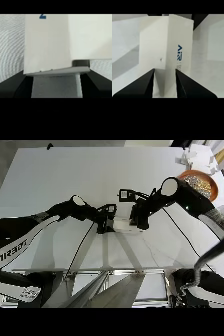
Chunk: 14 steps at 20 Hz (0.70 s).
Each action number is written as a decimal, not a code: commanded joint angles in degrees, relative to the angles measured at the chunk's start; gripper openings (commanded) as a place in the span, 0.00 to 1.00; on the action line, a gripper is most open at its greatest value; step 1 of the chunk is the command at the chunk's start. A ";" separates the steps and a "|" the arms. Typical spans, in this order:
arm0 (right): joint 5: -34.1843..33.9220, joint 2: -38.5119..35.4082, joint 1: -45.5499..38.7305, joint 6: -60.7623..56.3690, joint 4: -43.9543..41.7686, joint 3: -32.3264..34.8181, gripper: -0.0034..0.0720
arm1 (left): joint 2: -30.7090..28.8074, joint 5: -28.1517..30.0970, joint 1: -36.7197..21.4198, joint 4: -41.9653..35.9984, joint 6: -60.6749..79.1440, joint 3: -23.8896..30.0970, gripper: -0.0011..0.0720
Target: Fold the box and place the chain.
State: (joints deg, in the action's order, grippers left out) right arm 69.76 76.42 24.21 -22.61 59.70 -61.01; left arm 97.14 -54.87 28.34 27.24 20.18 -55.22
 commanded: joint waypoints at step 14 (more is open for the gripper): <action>-3.19 -0.07 1.79 -3.04 3.69 0.13 0.24 | -0.02 0.02 -0.04 0.02 0.00 -0.02 0.36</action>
